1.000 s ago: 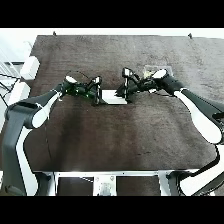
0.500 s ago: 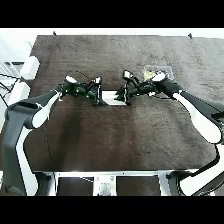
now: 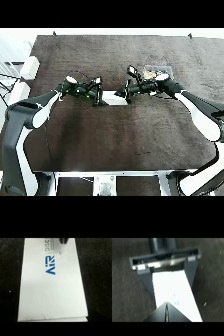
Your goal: Fold the box and place the chain.
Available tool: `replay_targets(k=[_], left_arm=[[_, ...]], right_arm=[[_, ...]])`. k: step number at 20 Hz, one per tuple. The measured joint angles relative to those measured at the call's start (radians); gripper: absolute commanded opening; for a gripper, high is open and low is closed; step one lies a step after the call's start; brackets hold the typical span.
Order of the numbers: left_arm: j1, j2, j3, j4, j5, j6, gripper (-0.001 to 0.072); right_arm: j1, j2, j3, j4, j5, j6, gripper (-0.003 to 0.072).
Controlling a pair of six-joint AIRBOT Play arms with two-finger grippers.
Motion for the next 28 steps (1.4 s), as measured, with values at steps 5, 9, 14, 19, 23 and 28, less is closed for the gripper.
replay_targets(k=[5,9,14,19,23,28], left_arm=[[0.0,0.0,0.0,0.001,0.001,0.002,0.0453],[0.0,0.0,0.0,0.001,0.001,0.001,0.0454],[0.001,0.0,0.0,-0.002,0.002,-0.005,0.0453],[0.002,0.0,0.0,-0.002,0.002,-0.003,0.0453],[0.002,0.0,0.0,-0.001,0.001,-0.002,0.0453],[0.002,0.0,0.0,-0.001,0.001,-0.001,0.0453]], right_arm=[[0.016,-0.03,0.003,-0.086,-0.003,0.127,0.0017],[0.021,-0.037,0.019,-0.15,-0.003,0.194,0.0018],[0.021,0.014,0.06,-0.138,0.027,0.203,0.0018],[0.018,0.183,0.053,-0.044,0.04,0.215,0.0016],[-0.023,0.377,-0.065,-0.031,0.039,0.275,0.0016],[-0.137,0.654,-0.373,-0.034,-0.066,0.307,0.0017]])
